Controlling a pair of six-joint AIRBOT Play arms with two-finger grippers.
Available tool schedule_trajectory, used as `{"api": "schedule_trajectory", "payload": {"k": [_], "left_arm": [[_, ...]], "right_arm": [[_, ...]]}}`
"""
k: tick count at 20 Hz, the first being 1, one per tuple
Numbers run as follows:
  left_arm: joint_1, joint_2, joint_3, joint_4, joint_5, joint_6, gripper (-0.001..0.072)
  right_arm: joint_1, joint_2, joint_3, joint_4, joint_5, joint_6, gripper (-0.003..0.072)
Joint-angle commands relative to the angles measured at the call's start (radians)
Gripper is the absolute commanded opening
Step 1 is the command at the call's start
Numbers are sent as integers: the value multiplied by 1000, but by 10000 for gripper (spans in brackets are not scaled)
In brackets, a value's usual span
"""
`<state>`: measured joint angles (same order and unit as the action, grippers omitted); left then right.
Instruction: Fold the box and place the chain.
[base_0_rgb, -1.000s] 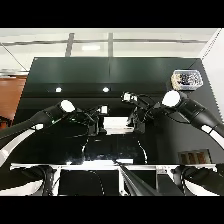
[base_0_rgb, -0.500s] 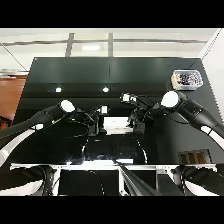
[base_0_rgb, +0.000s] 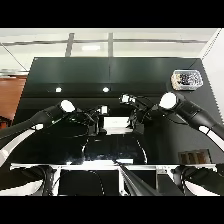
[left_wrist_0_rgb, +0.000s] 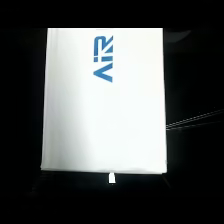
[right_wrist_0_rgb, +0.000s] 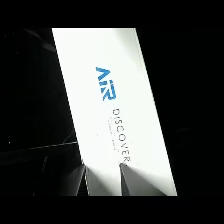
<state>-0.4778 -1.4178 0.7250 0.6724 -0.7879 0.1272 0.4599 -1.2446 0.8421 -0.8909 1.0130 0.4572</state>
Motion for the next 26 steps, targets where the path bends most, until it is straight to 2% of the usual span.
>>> {"api": "schedule_trajectory", "payload": {"k": [1,4,7,8,9,11,14,15,18,21,26], "left_arm": [[0,0,0,0,4,0,485],[0,0,0,0,3,0,484],[0,0,0,0,3,0,485],[0,0,0,0,3,0,485],[0,0,0,0,3,0,484],[0,0,0,0,3,0,484],[0,0,0,0,3,0,484],[0,0,0,0,3,0,484],[0,0,0,0,3,0,485],[0,0,0,0,3,0,484],[0,0,0,0,3,0,484]], "right_arm": [[18,-1,-8,1,-52,11,211],[0,30,19,0,-19,127,211],[-81,97,65,4,87,364,208],[-114,102,64,5,146,468,173],[-141,100,51,21,214,537,30],[-165,100,-35,191,264,507,6],[-157,85,-162,535,148,398,6],[-148,75,-180,581,77,399,8],[-108,38,-183,584,-78,447,14],[-79,-9,-183,568,-99,449,14],[-67,-45,-183,435,-121,525,14]]}}
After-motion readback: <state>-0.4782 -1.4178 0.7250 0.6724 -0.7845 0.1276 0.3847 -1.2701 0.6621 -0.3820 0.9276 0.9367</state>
